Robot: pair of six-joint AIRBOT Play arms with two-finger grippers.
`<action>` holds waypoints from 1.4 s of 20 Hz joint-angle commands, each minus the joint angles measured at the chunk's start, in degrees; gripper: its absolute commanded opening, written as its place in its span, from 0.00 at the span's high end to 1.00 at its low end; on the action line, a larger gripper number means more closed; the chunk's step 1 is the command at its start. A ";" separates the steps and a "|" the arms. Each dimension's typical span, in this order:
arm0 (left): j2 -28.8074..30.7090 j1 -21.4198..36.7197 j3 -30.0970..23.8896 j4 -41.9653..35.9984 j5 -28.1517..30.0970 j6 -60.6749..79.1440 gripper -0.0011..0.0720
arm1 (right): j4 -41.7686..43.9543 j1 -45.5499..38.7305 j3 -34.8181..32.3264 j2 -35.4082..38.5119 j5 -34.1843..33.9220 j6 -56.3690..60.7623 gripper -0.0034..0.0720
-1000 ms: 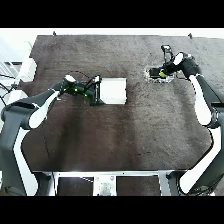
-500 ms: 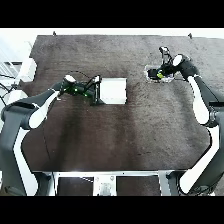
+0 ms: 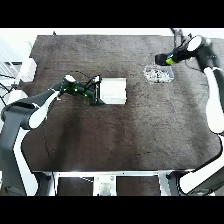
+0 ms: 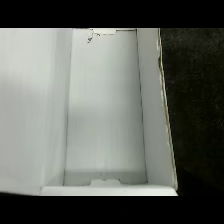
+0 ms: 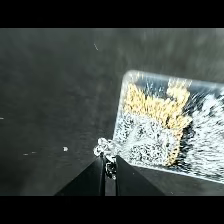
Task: Fold the box and place the chain.
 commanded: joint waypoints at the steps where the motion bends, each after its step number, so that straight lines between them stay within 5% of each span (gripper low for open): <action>1: -0.02 -0.04 0.02 0.02 -0.02 0.02 0.45 | -0.22 0.59 0.17 9.29 1.90 -2.36 0.94; 9: -0.02 -0.04 0.02 -0.09 0.00 0.02 0.45 | -0.33 4.15 0.17 25.99 5.68 -3.61 0.94; 17: -0.02 -0.04 0.02 -0.44 0.00 0.04 0.45 | -0.37 17.44 -3.45 28.20 12.04 -3.87 0.94; 28: -0.02 -0.04 0.02 -0.44 0.02 0.04 0.45 | 1.33 28.98 -23.52 28.09 -7.76 -0.66 0.94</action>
